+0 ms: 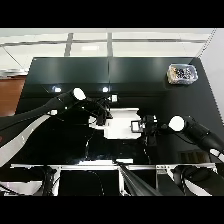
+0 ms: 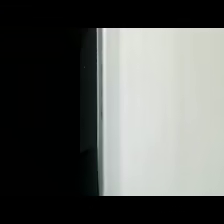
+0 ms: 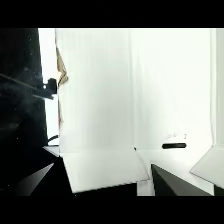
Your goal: Fold the box and place the chain.
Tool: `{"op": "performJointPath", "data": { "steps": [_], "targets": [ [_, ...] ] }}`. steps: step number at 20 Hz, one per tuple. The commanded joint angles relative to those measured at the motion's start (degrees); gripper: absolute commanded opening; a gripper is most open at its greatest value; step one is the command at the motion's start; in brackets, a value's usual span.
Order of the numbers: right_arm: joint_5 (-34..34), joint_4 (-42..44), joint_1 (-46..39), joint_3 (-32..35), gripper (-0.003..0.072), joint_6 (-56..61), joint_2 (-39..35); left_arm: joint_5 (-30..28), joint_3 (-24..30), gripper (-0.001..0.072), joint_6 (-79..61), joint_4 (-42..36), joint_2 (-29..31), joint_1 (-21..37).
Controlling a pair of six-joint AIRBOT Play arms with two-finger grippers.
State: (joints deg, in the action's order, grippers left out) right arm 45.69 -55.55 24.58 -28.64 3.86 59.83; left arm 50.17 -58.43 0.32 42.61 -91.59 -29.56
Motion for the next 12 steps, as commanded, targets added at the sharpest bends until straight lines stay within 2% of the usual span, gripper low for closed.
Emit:
{"op": "performJointPath", "data": {
  "steps": [1, 3, 7, 9, 12],
  "targets": [
    [1.7, -2.1, 0.5, 0.0, 0.0713, -0.1, 0.4, 0.0, 0.0, 0.0028, 0.0, 0.0, 0.0, 0.0],
    [1.3, -0.5, 0.5, 0.0, 0.0713, -0.1, 0.4, 0.0, 0.0, 0.0028, 0.0, 0.0, 0.0, 0.0],
    [-4.9, 6.4, 0.5, 0.0, 0.0713, 0.1, 1.6, 0.0, 0.0, 0.0028, 0.0, 0.0, 0.0, 0.0],
    [-7.5, 6.5, 0.5, 0.0, 0.0713, 0.5, 1.6, 0.0, 0.0, 0.0028, 0.0, 0.0, 0.0, 0.0],
    [-7.4, 7.5, 0.5, 0.0, 0.0713, 1.2, 0.7, 0.0, 0.0, 0.0028, 0.0, 0.0, 0.0, 0.0]
  ]
}}
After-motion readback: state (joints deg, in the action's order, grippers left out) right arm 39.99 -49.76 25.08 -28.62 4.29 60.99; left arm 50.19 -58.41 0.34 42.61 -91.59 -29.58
